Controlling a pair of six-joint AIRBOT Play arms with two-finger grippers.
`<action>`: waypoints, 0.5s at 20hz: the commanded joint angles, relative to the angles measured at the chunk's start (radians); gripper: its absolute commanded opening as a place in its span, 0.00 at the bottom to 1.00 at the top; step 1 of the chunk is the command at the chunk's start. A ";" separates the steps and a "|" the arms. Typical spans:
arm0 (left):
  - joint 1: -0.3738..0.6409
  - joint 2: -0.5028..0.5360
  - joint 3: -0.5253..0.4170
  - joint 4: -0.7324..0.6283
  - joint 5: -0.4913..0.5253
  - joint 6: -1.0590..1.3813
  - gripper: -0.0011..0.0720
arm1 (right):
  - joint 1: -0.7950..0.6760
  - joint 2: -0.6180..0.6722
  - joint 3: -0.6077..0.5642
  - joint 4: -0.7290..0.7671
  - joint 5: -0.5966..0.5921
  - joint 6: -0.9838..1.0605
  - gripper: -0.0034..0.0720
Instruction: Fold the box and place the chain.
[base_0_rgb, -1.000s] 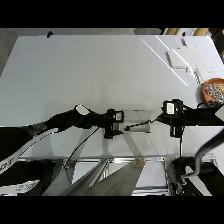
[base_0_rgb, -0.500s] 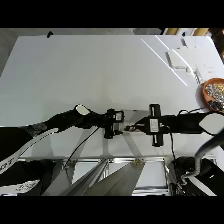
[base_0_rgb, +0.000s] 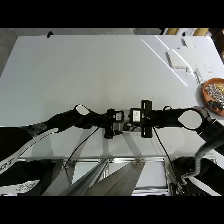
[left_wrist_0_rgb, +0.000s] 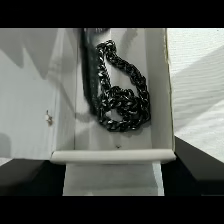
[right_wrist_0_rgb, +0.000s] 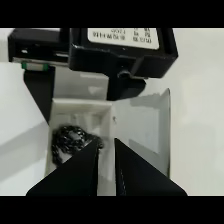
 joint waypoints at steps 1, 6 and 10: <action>0.000 0.000 0.001 0.000 0.000 0.000 0.39 | -0.032 0.019 0.054 -0.106 0.082 0.009 0.23; 0.000 0.001 0.001 0.000 0.000 0.000 0.39 | -0.280 0.068 0.142 -0.124 0.356 -0.012 0.35; 0.000 0.000 0.001 0.000 0.000 0.000 0.39 | -0.485 0.039 0.137 -0.135 0.312 -0.108 0.34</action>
